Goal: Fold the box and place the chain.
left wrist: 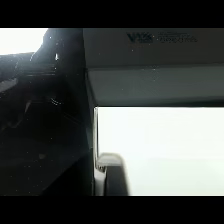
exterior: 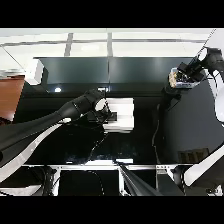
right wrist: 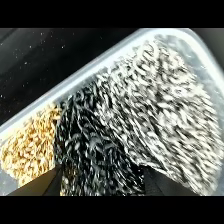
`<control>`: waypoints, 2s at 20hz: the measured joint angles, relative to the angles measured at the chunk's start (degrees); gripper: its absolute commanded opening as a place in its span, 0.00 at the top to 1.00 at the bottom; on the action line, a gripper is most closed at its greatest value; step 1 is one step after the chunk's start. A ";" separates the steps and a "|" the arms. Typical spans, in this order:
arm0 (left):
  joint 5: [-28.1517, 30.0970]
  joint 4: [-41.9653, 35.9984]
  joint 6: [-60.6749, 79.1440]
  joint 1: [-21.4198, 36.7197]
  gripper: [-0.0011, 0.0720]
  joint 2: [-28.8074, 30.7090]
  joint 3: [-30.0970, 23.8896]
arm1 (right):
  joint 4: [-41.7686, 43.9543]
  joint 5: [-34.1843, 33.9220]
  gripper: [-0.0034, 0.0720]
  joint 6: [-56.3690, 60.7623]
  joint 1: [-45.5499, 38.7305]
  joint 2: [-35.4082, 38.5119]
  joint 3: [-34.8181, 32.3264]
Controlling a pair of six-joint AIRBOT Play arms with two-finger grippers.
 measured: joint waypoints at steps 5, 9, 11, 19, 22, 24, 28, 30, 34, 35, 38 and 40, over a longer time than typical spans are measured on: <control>-0.04 -0.02 0.00 0.00 0.95 0.00 0.00 | 1.81 2.12 0.93 -2.89 -0.13 -0.79 1.36; -0.04 -0.02 0.00 0.00 0.95 0.00 0.00 | 2.69 5.22 0.93 -7.63 -0.17 3.91 1.64; -0.04 -0.02 0.00 0.00 0.95 0.00 0.00 | 2.67 5.95 0.93 -10.12 -0.17 7.17 1.70; -0.04 -0.02 0.00 0.00 0.95 0.00 0.00 | 2.84 6.32 0.93 -15.93 -0.24 18.84 1.70; -0.04 -0.02 0.00 0.00 0.95 0.00 0.00 | 3.61 5.22 0.93 -18.25 -0.24 24.46 1.75; -0.04 -0.02 0.00 0.00 0.95 0.00 0.00 | 5.22 4.35 0.94 -20.37 -0.17 28.70 2.27; -0.04 -0.02 0.00 0.00 0.95 0.00 0.00 | 10.86 4.52 0.93 -23.80 -0.17 36.11 5.53; -0.04 -0.02 0.00 0.00 0.95 0.02 0.00 | 15.67 6.47 0.93 -26.05 -0.17 39.39 7.02; -0.04 -0.02 0.00 0.00 0.95 0.00 0.00 | 24.72 14.49 0.93 -30.45 -0.17 45.66 8.20; -0.04 -0.02 -0.02 0.00 0.95 0.00 0.00 | 26.82 16.48 0.93 -31.06 -0.17 47.12 8.33; -0.04 -0.02 -0.02 0.02 0.95 0.00 0.00 | 34.07 22.16 0.93 -32.11 -0.15 50.45 8.50; -0.04 -0.02 0.00 0.00 0.95 0.02 0.00 | 38.91 25.99 0.93 -32.61 0.96 51.82 7.78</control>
